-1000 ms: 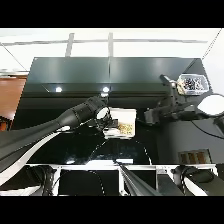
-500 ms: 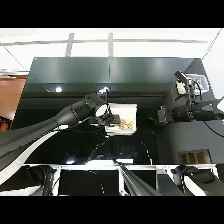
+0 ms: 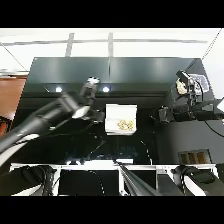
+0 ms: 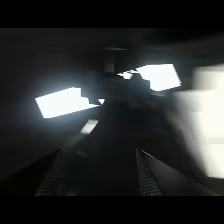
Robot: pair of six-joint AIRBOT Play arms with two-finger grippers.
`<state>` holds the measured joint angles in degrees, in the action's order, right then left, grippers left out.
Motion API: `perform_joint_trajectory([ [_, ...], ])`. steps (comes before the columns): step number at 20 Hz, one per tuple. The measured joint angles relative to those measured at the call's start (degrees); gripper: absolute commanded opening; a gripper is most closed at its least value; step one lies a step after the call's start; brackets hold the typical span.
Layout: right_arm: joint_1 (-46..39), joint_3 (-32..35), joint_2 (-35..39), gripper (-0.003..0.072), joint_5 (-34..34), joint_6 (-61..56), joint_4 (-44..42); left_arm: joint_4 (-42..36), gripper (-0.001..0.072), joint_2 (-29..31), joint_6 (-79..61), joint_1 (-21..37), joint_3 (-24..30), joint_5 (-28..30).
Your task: Fold the box and place the chain.
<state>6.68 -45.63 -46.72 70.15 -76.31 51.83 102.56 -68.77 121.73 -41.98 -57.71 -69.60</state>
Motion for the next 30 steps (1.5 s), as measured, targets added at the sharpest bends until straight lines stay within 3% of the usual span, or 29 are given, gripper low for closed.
perform_joint_trajectory([
  [2,0.00,0.00,0.00,0.0284,-0.98,0.00,0.68,-2.21,0.0564,4.87,-3.28,7.56,6.29,2.36],
  [3,0.00,0.00,0.00,0.0284,-1.53,0.00,0.74,-6.43,0.0692,6.73,-7.48,12.02,9.57,5.18],
  [4,0.00,0.00,0.00,0.0284,-2.10,-0.07,0.98,-11.78,0.0717,7.96,-13.51,15.89,12.39,7.56],
  [6,0.00,0.00,0.00,0.0284,-3.04,-0.46,1.14,-26.51,0.0717,8.92,-30.99,23.10,17.05,11.02],
  [9,0.00,0.00,0.00,0.0284,-3.87,-0.81,1.66,-46.34,0.0716,7.13,-61.37,29.33,20.96,10.64],
  [14,0.00,0.00,0.00,0.0284,-4.46,-1.62,2.14,-58.47,0.0716,3.63,-105.96,26.32,22.84,11.06],
  [18,0.00,0.00,0.00,0.0284,-4.68,-2.82,2.23,-66.49,0.0716,-0.90,-127.27,21.73,22.23,15.58],
  [23,0.00,0.00,0.00,0.0284,-4.74,-3.26,2.27,-72.98,0.0716,-6.93,-136.34,19.54,20.13,17.09],
  [30,0.00,0.00,0.00,0.0284,-4.90,-3.45,2.27,-75.80,0.0715,-10.03,-138.38,17.40,19.02,19.30],
])
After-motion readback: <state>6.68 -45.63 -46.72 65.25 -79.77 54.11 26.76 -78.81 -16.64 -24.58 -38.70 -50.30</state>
